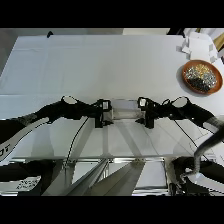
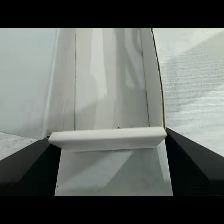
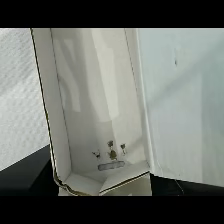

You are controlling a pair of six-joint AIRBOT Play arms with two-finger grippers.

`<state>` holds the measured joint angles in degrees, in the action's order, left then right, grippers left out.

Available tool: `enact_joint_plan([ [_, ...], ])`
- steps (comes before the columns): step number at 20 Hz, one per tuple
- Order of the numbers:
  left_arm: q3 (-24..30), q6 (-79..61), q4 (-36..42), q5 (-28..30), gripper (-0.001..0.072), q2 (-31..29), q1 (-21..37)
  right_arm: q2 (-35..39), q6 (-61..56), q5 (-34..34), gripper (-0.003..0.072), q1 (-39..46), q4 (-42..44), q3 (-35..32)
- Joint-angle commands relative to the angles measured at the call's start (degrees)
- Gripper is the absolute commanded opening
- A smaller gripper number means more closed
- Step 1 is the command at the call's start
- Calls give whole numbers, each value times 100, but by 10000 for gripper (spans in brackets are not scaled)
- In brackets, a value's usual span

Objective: Fold the box and place the chain.

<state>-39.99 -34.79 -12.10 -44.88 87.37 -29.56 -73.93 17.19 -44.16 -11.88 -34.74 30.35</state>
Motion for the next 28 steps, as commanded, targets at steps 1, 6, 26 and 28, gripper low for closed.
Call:
enact_joint_plan([
  [1,-4,-13,15,2,685,4,-17,2,-20,4,357,-2,4,0],
  [6,-2,-9,87,57,375,7,-17,2,-20,4,357,-2,4,0],
  [26,-2,13,92,50,150,4,-17,2,-20,4,357,-2,4,0],
  [28,-2,13,92,52,150,4,-17,2,-20,4,357,-2,4,0],
])
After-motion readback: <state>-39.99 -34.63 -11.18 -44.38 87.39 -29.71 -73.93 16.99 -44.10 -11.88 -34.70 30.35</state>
